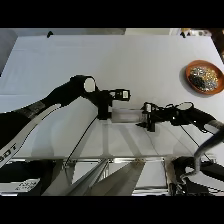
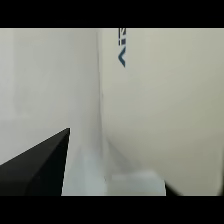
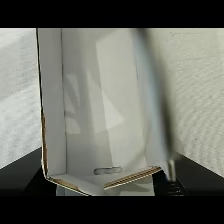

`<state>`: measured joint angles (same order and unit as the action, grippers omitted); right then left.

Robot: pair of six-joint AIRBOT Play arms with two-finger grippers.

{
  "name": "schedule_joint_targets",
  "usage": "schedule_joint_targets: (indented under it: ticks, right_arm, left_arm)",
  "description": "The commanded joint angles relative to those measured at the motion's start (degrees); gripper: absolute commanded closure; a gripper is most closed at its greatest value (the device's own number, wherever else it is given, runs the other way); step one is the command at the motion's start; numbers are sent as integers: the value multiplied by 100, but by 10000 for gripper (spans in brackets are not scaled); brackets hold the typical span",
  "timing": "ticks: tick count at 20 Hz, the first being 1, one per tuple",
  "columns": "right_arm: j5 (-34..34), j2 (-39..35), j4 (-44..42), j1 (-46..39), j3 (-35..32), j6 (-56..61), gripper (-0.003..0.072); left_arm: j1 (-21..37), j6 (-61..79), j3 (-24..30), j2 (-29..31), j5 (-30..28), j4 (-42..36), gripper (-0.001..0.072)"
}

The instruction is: Fold the box and place the chain.

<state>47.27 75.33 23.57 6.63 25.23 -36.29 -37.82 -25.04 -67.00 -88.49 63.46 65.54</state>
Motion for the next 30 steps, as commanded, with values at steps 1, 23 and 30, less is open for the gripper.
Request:
schedule_joint_targets:
  ticks: [1, 23, 30]
  right_arm:
    - [7, -4, 0, 2, 0, 2, 366]
    - [7, -4, 2, 4, 0, 4, 366]
    - [7, -4, 2, 2, 0, 4, 366]
  left_arm:
    - [4, -706, -4, 409, 590, 837, 102]
    - [-634, -2406, 9, 291, -2413, -1106, 704]
    - [-636, -3373, 9, -409, -3130, -1108, 705]
